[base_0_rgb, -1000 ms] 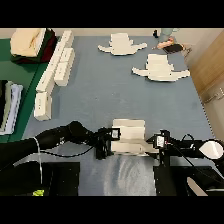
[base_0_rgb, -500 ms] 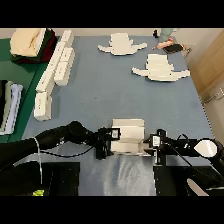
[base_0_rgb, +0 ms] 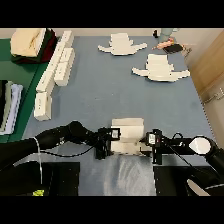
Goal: Fold the box.
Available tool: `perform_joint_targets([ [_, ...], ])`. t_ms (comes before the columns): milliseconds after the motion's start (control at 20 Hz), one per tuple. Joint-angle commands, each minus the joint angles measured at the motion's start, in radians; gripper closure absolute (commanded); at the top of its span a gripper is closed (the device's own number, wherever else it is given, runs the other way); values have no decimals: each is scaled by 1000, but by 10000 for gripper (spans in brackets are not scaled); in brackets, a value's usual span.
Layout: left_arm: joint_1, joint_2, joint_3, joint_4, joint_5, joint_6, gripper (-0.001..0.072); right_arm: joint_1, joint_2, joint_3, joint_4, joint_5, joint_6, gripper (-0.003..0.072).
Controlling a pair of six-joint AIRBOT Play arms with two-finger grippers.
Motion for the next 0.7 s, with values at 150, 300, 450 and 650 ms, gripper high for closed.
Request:
perform_joint_targets([
  [150,1,0,0,-1,0,-1,188,24,-79,-1,36,-109,-6,-27],
  [300,1,0,0,-1,0,-1,188,24,-78,-1,34,-109,-6,-27],
  [450,1,0,0,-1,0,-1,188,23,-73,5,8,-67,55,-14],
  [650,1,0,0,-1,0,-1,188,23,-19,71,-208,55,424,413],
])
